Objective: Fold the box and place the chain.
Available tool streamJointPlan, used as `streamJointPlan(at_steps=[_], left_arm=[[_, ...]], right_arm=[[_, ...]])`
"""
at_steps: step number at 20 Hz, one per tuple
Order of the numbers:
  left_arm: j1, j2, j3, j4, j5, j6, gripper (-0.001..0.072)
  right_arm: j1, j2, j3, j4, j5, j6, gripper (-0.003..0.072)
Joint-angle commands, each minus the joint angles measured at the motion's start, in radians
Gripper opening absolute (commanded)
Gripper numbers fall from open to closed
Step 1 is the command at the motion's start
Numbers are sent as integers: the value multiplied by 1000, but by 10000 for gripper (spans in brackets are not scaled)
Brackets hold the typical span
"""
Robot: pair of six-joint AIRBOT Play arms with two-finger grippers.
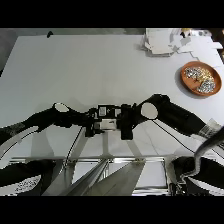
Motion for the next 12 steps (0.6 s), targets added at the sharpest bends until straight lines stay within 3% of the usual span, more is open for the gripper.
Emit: streamJointPlan(at_steps=[1, 12], left_arm=[[0, 0, 0, 0, 2, 0, 13], [0, 0, 0, 0, 2, 0, 13]], right_arm=[[1, 2, 0, 2, -13, 0, 37], [1, -57, -24, 25, 5, 0, 23]])
